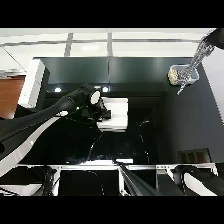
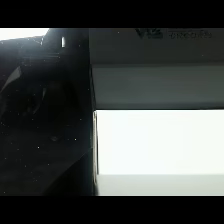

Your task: Fold the box and place the chain.

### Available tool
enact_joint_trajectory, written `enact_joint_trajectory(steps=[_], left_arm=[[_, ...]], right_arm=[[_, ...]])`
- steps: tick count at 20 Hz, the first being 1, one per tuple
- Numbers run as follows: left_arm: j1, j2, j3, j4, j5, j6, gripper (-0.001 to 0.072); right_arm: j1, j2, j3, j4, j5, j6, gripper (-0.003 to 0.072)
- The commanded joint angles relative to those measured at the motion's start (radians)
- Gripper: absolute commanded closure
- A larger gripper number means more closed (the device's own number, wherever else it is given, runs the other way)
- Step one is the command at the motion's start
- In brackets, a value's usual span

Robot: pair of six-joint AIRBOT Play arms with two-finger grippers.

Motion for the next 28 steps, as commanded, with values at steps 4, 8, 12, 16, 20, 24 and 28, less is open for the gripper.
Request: enact_joint_trajectory(steps=[4,8,12,16,20,24,28], left_arm=[[0.000,0.000,0.000,0.000,0.000,0.000,0.0681],[0.000,0.000,0.000,0.000,-0.001,0.000,0.0681],[0.000,0.000,0.000,0.000,-0.001,0.000,0.0681],[0.000,0.000,0.000,0.000,-0.001,0.000,0.0681],[0.000,0.000,0.000,0.000,0.000,0.003,0.0681],[0.000,0.000,0.000,0.001,0.000,0.003,0.0681],[0.000,0.000,0.000,0.001,0.000,0.004,0.0681]], right_arm=[[0.123,0.062,-0.015,0.275,0.087,-0.027,0.0667],[0.223,0.060,-0.034,0.283,0.047,-0.026,0.0667],[0.308,0.060,-0.110,0.313,-0.028,-0.026,0.0667],[0.332,0.060,-0.195,0.313,-0.076,-0.026,0.0667],[0.332,0.053,-0.213,0.313,-0.082,-0.026,0.0667],[0.332,0.019,-0.232,0.308,-0.090,-0.027,0.0667],[0.332,-0.011,-0.302,0.312,-0.135,-0.027,0.0667]])
